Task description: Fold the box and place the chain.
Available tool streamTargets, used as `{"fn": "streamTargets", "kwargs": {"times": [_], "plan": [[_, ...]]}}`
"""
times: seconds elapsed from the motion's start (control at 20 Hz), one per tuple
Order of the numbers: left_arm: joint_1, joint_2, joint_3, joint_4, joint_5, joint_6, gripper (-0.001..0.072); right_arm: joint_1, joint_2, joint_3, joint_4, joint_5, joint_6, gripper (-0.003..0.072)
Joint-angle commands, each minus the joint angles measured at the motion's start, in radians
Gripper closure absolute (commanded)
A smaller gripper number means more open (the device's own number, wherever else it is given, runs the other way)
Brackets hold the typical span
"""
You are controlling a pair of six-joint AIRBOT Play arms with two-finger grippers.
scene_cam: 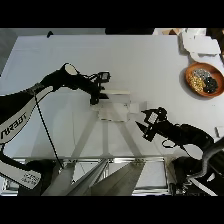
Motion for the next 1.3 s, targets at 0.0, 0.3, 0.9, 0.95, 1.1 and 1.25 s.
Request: {"fn": "streamTargets", "kwargs": {"times": [0.0,0.3,0.9,0.95,1.1,1.25], "plan": [[0.000,-0.001,0.001,0.000,0.000,0.000,0.0696,-0.001,-0.001,0.001,-0.091,0.009,-0.016,0.0220],[0.000,-0.001,0.001,0.000,0.000,0.000,0.0696,-0.001,-0.084,0.000,-0.039,0.002,-0.233,0.0203],[0.000,-0.001,0.001,0.000,0.000,0.000,0.0696,-0.254,-0.352,0.155,0.535,0.185,-0.822,0.0201],[0.000,-0.001,0.001,0.000,0.000,0.000,0.0696,-0.254,-0.352,0.155,0.530,0.193,-0.851,0.0178],[0.000,-0.001,0.001,0.000,0.000,0.000,0.0696,-0.251,-0.352,0.155,0.535,0.201,-0.936,0.0079],[0.000,-0.001,0.001,0.000,0.000,0.000,0.0696,-0.251,-0.354,0.155,0.535,0.197,-0.961,0.0056]]}}
